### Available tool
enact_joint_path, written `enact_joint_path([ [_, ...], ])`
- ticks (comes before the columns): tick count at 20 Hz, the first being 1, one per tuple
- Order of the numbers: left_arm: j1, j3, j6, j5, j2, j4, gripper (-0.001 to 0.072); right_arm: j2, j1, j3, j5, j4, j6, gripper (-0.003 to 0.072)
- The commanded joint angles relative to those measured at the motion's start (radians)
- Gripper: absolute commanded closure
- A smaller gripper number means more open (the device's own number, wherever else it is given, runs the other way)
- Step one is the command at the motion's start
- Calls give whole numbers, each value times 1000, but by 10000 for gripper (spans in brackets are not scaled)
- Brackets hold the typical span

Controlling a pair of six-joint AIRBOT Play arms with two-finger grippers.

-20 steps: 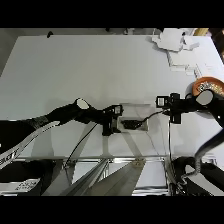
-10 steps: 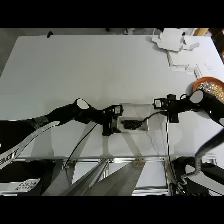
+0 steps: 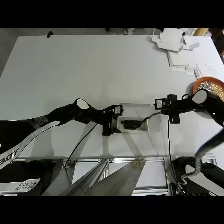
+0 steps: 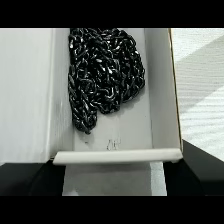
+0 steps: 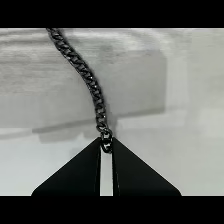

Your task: Fold the box and place the chain.

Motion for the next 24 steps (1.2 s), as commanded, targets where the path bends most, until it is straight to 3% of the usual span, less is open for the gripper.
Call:
enact_joint_path([
  [1,0,0,0,0,1,0,499,128,0,1,94,17,85,667],
  [4,0,0,0,0,1,0,499,255,0,1,180,126,125,667],
  [8,0,0,0,0,1,0,499,370,0,1,285,415,125,667],
  [12,0,0,0,0,1,0,499,383,0,1,373,721,125,666],
  [15,0,0,0,0,1,0,499,383,0,0,373,824,125,666],
  [19,0,0,0,0,1,0,499,383,0,0,366,801,125,666],
  [24,0,0,0,0,1,0,499,361,0,0,349,604,126,666],
])
